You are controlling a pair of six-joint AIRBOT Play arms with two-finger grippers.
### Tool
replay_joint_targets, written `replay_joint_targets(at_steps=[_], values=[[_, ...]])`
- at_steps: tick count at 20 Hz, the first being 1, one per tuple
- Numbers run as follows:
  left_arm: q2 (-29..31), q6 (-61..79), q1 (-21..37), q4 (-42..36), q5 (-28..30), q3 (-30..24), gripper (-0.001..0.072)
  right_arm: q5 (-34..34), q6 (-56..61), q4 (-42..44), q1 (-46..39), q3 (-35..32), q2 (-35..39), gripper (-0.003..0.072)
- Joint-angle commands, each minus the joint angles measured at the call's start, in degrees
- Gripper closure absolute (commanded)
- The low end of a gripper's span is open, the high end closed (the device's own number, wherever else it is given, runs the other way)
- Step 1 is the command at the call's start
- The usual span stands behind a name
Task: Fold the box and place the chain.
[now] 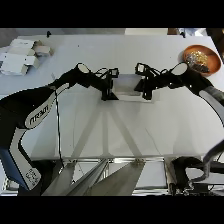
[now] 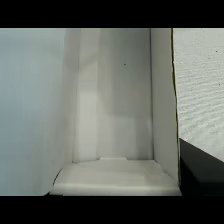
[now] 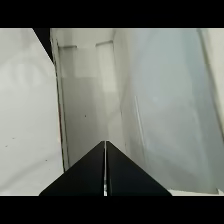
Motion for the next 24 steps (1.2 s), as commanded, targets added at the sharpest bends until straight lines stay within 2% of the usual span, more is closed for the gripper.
replay_joint_targets(at_steps=[1,5,8,15,17,20,24], values=[[0.0,0.0,0.1,0.1,0.1,0.0,0.0332,1.1,1.6,-2.0,-0.1,0.0,6.3,0.0670],[0.0,0.0,0.1,0.1,0.1,0.0,0.0332,0.5,13.8,-16.8,-1.2,0.0,13.5,0.0670],[0.0,0.0,0.1,0.1,0.1,0.0,0.0332,3.8,17.8,-27.2,-5.9,0.0,13.8,0.0670],[0.0,0.0,0.1,0.1,0.1,0.0,0.0332,10.1,17.8,-26.1,-19.4,-0.1,9.2,0.0671],[0.0,0.0,0.1,0.1,0.1,0.0,0.0332,11.3,18.3,-24.0,-20.7,-0.1,7.1,0.0671],[0.0,0.0,0.1,0.1,0.1,0.0,0.0332,11.6,30.3,-22.4,-20.9,-0.1,2.0,0.0671],[0.0,0.0,0.1,0.1,0.1,0.0,0.0332,11.5,32.0,-15.8,-20.9,-0.1,-3.7,0.0671]])
